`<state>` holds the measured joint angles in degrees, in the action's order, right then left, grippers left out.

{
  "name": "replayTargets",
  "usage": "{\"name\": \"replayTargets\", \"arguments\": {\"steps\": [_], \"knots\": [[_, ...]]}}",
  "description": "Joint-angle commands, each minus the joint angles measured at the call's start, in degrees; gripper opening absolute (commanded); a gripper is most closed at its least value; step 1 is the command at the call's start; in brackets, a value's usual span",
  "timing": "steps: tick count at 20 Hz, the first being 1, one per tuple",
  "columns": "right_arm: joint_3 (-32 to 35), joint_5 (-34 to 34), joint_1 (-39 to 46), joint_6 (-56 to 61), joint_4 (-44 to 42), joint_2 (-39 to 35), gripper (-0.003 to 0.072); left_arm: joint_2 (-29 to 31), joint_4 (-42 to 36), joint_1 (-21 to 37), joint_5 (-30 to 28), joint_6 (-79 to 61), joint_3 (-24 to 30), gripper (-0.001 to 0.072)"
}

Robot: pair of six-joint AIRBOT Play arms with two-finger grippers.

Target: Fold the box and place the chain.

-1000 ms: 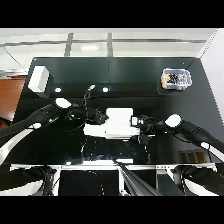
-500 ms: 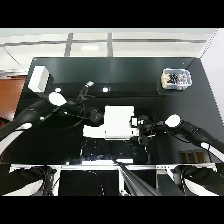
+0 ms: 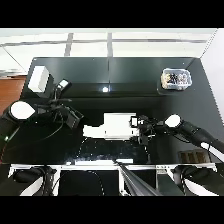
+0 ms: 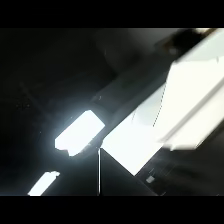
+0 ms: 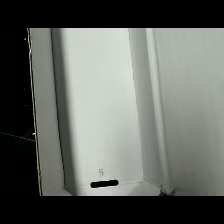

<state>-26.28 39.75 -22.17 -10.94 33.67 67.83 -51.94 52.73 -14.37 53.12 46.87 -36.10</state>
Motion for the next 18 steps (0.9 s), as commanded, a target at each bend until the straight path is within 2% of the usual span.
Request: {"name": "replayTargets", "arguments": {"steps": [1, 2, 3, 4, 9, 12, 16, 17, 18], "knots": [[0.00, 0.04, -0.04, 0.00, 0.00, -0.02, 0.0004, 0.63, 0.61, -0.81, -0.26, -23.67, 2.95, 0.0031], [0.00, 0.02, -0.07, 0.00, 0.02, -0.02, 0.0004, -0.28, 0.61, -1.88, -0.72, -30.45, 3.06, 0.0133], [0.00, 0.02, -0.04, 0.00, 0.00, -0.02, 0.0004, -1.62, 0.61, -3.23, -2.12, -38.56, 3.15, 0.0445], [0.00, 0.04, -0.04, 0.00, 0.00, -0.02, 0.0004, -3.21, 0.46, -4.76, -3.41, -44.50, 2.97, 0.0720], [0.00, 0.07, -0.07, 0.00, 0.04, -0.02, 0.0004, -13.55, -2.71, -12.07, -4.83, -48.30, 0.09, 0.0710], [0.00, 0.04, -0.04, 0.00, 0.02, -0.02, 0.0004, -16.20, -9.38, -14.51, -5.20, -47.98, -0.35, 0.0704], [0.00, 0.04, -0.04, 0.00, 0.02, -0.02, 0.0004, -17.53, -10.14, -16.04, -6.99, -47.98, -0.37, 0.0683], [0.00, 0.04, -0.04, 0.00, 0.02, -0.02, 0.0004, -17.84, -10.21, -16.06, -6.99, -47.98, -0.37, 0.0630], [-0.02, 0.04, -0.04, 0.00, 0.02, 0.00, 0.0004, -17.99, -10.12, -16.04, -6.93, -47.98, -0.37, 0.0491]]}}
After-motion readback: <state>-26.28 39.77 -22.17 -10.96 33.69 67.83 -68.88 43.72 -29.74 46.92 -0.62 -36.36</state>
